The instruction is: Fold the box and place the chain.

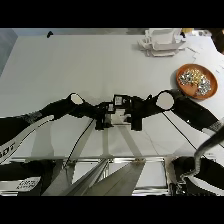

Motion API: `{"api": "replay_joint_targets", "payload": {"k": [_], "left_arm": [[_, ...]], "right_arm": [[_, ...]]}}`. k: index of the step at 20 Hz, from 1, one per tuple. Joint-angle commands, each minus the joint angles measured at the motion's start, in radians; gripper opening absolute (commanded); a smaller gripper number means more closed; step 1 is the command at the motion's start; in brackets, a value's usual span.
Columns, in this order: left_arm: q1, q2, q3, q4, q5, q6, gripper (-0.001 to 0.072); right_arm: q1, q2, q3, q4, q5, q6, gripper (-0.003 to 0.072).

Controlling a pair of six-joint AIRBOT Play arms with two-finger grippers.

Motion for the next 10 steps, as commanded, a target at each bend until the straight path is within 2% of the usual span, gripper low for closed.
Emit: {"api": "replay_joint_targets", "payload": {"k": [1,2,3,4,10], "left_arm": [[0.001,0.000,0.001,-0.002,0.000,-0.002,0.0088],[0.001,0.000,0.001,-0.002,0.000,-0.002,0.0088],[0.001,0.000,0.001,-0.002,0.000,-0.002,0.0088],[0.001,0.000,0.001,-0.002,0.000,-0.002,0.0088],[0.001,0.000,0.001,-0.002,0.000,-0.002,0.0088]], "right_arm": [[0.001,0.024,-0.001,0.008,0.006,0.003,0.0290],[0.001,0.023,-0.001,0.007,0.004,0.008,0.0197],[0.000,0.021,-0.001,0.007,0.004,0.008,0.0059],[0.000,0.019,-0.001,0.006,0.003,0.008,0.0017],[0.000,-0.029,-0.001,0.006,0.027,0.011,0.0017]]}}
